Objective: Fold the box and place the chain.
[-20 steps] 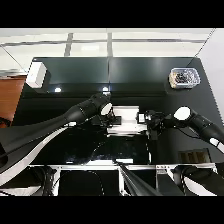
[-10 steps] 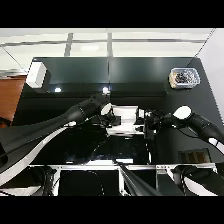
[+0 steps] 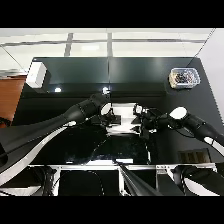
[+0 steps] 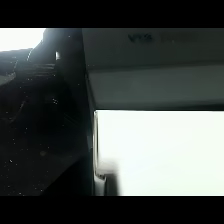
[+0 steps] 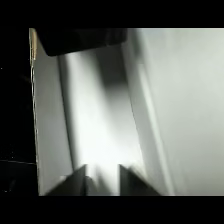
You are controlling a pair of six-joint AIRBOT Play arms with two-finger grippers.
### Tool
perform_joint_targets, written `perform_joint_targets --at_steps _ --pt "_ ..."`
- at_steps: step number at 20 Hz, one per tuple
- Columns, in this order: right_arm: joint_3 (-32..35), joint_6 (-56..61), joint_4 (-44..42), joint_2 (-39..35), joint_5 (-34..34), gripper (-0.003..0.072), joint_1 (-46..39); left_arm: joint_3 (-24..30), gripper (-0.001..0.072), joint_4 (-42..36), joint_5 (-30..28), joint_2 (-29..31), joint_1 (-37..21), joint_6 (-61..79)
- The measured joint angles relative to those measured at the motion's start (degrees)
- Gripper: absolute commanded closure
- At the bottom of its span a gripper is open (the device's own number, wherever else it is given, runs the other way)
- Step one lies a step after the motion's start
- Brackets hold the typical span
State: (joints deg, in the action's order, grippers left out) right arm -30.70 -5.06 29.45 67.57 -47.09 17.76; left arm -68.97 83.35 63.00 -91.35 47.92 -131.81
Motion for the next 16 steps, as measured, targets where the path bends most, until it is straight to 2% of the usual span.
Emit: perform_joint_targets --at_steps 3,6,10,12,16 --pt "-0.28 9.09 3.48 -2.40 -2.84 0.0665 -1.57 0.00 0.0678 -0.17 0.02 0.00 -0.02 0.02" --pt "-3.65 28.02 9.90 -7.67 -10.21 0.0665 -6.56 0.00 0.0678 -0.22 0.04 0.00 -0.02 -0.09" --pt "-8.17 52.85 18.08 -13.60 -20.85 0.0665 -18.21 0.00 0.0678 0.02 0.61 0.00 -0.02 -0.07" --pt "-7.67 63.21 22.16 -14.88 -21.20 0.0665 -24.24 0.00 0.0680 0.48 0.44 0.00 -0.04 -0.02" --pt "-1.64 79.67 25.92 -15.13 -15.02 0.0665 -32.15 0.00 0.0681 0.98 0.20 0.00 -0.07 -0.04"
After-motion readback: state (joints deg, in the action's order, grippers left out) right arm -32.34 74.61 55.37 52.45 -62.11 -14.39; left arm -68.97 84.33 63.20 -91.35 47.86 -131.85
